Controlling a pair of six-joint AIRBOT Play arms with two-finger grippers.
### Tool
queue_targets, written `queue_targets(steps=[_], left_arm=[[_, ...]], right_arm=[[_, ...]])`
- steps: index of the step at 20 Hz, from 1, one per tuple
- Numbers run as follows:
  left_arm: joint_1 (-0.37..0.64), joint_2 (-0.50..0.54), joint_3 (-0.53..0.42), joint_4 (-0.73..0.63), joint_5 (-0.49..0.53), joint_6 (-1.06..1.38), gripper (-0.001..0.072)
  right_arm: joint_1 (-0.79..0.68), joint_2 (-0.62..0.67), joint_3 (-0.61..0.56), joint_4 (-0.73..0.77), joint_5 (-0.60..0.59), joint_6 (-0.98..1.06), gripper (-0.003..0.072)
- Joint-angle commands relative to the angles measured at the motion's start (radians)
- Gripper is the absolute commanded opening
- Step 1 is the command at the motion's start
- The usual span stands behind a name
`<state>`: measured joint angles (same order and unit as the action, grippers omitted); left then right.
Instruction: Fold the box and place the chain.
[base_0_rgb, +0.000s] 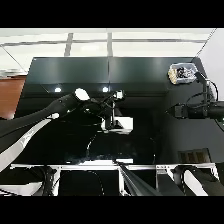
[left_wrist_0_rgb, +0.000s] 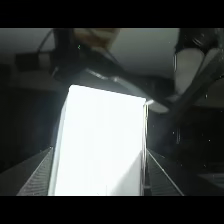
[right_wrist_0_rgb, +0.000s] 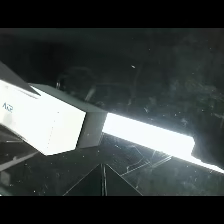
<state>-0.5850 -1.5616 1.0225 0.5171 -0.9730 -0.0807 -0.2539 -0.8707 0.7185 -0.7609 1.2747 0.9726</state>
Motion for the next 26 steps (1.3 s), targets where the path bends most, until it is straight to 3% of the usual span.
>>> queue_targets(steps=[1, 4, 11, 16, 17, 19, 22, 26], left_arm=[[-0.001, -0.002, 0.002, 0.026, -0.029, -0.014, 0.0711], [-0.001, -0.002, 0.020, 0.046, -0.048, -0.013, 0.0711], [-0.044, -0.006, 0.043, 0.235, -0.054, -0.013, 0.0711], [-0.116, -0.007, 0.043, 0.349, 0.085, -0.025, 0.0701], [-0.123, -0.006, 0.047, 0.367, 0.094, -0.036, 0.0622], [-0.125, 0.000, 0.074, 0.467, 0.075, -0.168, 0.0320], [-0.059, 0.040, 0.151, 0.700, 0.075, -0.534, 0.0319], [0.248, 0.103, 0.229, 0.940, 0.069, -0.906, 0.0319]], right_arm=[[-0.001, 0.000, -0.001, 0.000, -0.005, -0.002, 0.0018], [-0.001, 0.000, -0.001, -0.001, -0.005, -0.002, 0.0018], [-0.001, 0.000, -0.001, -0.001, -0.007, -0.002, 0.0018], [-0.001, 0.000, -0.001, 0.000, -0.028, -0.001, 0.0018], [-0.001, 0.000, -0.001, 0.000, -0.029, -0.001, 0.0018], [-0.001, 0.000, -0.001, 0.000, -0.028, -0.001, 0.0018], [-0.001, 0.000, -0.001, 0.000, -0.029, 0.000, 0.0018], [-0.001, 0.000, -0.001, 0.000, -0.042, 0.015, 0.0018]])
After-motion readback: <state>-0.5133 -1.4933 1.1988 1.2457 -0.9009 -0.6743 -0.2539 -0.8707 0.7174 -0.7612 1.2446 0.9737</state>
